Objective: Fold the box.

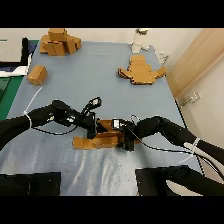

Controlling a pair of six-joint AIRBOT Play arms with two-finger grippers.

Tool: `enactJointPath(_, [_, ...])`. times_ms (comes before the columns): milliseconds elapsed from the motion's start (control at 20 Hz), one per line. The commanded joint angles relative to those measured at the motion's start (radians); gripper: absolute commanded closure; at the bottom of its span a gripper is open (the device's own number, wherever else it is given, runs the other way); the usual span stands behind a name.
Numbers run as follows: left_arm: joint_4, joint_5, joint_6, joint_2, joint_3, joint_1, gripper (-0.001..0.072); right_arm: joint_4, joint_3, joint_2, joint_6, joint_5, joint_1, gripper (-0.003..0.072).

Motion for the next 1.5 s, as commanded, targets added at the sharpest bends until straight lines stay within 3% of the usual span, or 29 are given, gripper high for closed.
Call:
enactJointPath(0, [0.000, 0.000, 0.000, -0.001, 0.000, 0.000, 0.0694, -0.010, 0.000, -0.001, 0.001, 0.001, 0.011, -0.0020])
enactJointPath(650, [0.000, 0.000, 0.000, -0.001, 0.000, 0.000, 0.0694, -0.024, 0.000, -0.032, 0.001, 0.018, 0.014, -0.0003])
enactJointPath(750, [0.000, 0.000, 0.000, -0.001, 0.000, 0.000, 0.0694, -0.024, 0.000, -0.032, 0.001, 0.018, 0.018, 0.0019])
enactJointPath(850, [0.000, 0.000, 0.000, -0.001, 0.000, 0.000, 0.0694, -0.025, 0.000, -0.036, 0.000, 0.018, 0.025, 0.0119])
enactJointPath(1450, [0.000, 0.000, 0.000, -0.001, 0.000, 0.000, 0.0694, -0.028, 0.000, -0.035, 0.001, 0.018, 0.035, 0.0119])
